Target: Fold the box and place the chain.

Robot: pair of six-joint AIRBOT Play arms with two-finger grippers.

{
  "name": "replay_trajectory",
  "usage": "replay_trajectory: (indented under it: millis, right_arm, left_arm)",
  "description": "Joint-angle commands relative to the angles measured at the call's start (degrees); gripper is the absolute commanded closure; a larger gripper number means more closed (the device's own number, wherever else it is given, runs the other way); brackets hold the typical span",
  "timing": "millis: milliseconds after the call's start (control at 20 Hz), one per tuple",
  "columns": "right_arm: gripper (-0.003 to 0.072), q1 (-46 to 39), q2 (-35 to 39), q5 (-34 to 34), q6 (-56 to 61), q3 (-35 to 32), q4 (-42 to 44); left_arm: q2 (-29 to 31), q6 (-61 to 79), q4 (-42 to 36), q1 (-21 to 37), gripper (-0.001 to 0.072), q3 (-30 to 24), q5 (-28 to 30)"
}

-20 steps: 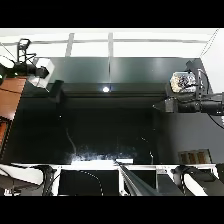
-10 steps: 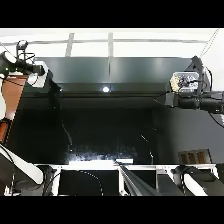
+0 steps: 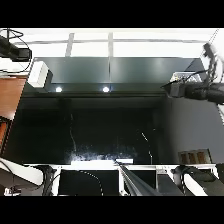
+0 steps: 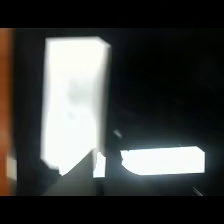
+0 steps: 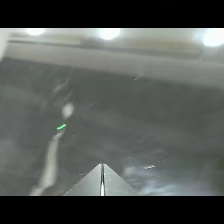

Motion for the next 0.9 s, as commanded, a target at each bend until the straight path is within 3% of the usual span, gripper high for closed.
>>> replay_trajectory:
  millis: [0,100,200,350,500,550,650,850]
  right_arm:
    - [0.0677,0.0,0.1,5.6,2.4,8.8,-16.3]
    - [0.0684,0.0,1.2,9.7,10.1,9.6,-24.8]
    - [0.0684,0.0,4.4,9.8,10.5,6.1,-24.3]
    - [0.0684,0.0,12.1,-4.1,12.4,-7.7,-24.1]
    - [0.0681,0.0,14.2,-20.9,13.3,-23.3,-23.5]
    - [0.0678,0.0,14.1,-23.2,13.3,-26.2,-23.5]
    - [0.0675,0.0,14.1,-21.6,13.3,-27.7,-23.4]
    - [0.0675,0.0,14.1,-21.0,13.3,-27.7,-23.5]
  left_arm:
    - [10.3,-3.9,-12.3,-2.2,0.0689,-10.1,-8.7]
    - [21.0,-3.5,-14.3,-6.9,0.0689,-22.6,0.0]
    - [34.9,-3.3,-14.3,-13.4,0.0688,-38.3,12.7]
    - [56.9,-3.7,-14.4,-22.5,0.0688,-64.0,30.5]
    - [72.5,-5.5,-14.3,-26.0,0.0688,-83.9,36.2]
    - [76.1,-6.9,-14.3,-25.7,0.0688,-87.7,36.4]
    - [81.2,-6.9,-14.1,-24.9,0.0687,-91.1,36.3]
    - [87.1,-6.8,-13.3,-24.1,0.0687,-91.2,36.2]
